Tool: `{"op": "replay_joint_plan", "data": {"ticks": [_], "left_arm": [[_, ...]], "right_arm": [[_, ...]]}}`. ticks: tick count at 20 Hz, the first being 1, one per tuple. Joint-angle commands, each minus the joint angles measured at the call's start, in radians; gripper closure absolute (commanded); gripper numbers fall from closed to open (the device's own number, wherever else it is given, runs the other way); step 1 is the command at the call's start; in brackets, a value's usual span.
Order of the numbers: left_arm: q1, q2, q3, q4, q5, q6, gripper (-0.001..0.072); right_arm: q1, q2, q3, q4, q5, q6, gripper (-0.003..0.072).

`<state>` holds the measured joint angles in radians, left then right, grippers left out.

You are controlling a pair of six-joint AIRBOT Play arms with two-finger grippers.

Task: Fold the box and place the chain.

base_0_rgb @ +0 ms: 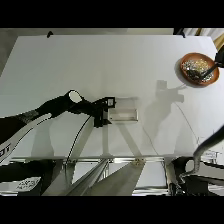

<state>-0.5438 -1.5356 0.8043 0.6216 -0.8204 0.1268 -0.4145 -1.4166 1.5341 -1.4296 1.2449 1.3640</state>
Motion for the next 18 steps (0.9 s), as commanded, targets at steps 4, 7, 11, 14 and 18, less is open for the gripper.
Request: {"op": "replay_joint_plan", "data": {"ticks": [4, 7, 11, 14, 18], "left_arm": [[0.0, 0.0, 0.0, 0.0, 0.0, 0.0, 0.0698], [0.0, 0.0, 0.0, 0.0, 0.0, 0.0, 0.0698], [0.0, 0.0, 0.0, 0.0, 0.0, 0.0, 0.0698], [0.0, 0.0, 0.0, 0.0, 0.0, 0.0, 0.0698], [0.0, 0.0, 0.0, 0.0, 0.0, 0.0, 0.0698]], "right_arm": [[0.024, 0.127, -0.001, 0.28, 0.355, -0.042, 0.0669], [0.129, 0.207, -0.013, 0.278, 0.38, -0.034, 0.0669], [0.307, 0.294, -0.014, 0.278, 0.39, 0.003, 0.0669], [0.431, 0.325, -0.014, 0.275, 0.392, 0.049, 0.0669], [0.586, 0.34, -0.014, 0.239, 0.391, 0.093, 0.0669]]}}
